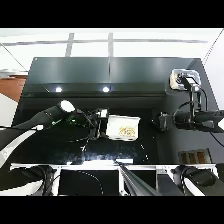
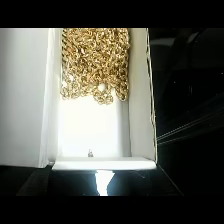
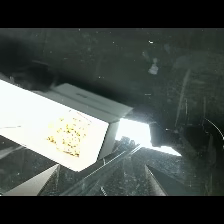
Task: Fold the box and place the chain.
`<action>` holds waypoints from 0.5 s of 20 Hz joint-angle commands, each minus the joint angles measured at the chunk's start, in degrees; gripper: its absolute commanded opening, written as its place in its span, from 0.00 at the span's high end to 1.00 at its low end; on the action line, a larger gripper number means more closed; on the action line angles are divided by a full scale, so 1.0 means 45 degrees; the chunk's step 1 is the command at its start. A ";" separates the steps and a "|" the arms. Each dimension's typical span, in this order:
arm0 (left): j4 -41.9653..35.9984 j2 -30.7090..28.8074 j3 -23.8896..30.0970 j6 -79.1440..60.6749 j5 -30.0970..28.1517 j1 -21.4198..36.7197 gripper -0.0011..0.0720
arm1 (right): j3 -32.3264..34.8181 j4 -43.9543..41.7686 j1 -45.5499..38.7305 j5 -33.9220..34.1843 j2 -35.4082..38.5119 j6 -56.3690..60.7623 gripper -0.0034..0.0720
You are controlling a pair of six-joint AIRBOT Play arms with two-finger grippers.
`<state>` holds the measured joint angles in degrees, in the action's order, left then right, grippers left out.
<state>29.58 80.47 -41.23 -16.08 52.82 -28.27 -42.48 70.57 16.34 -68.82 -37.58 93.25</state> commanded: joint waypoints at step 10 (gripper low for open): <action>0.0622 0.0010 -0.0015 0.0617 -0.0792 -0.0549 0.30 | 0.0005 -0.0049 0.0058 0.1001 -0.0136 -0.0010 0.00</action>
<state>31.33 80.47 -41.32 -14.06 50.50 -30.26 -42.48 70.59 16.40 -67.64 -37.78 93.23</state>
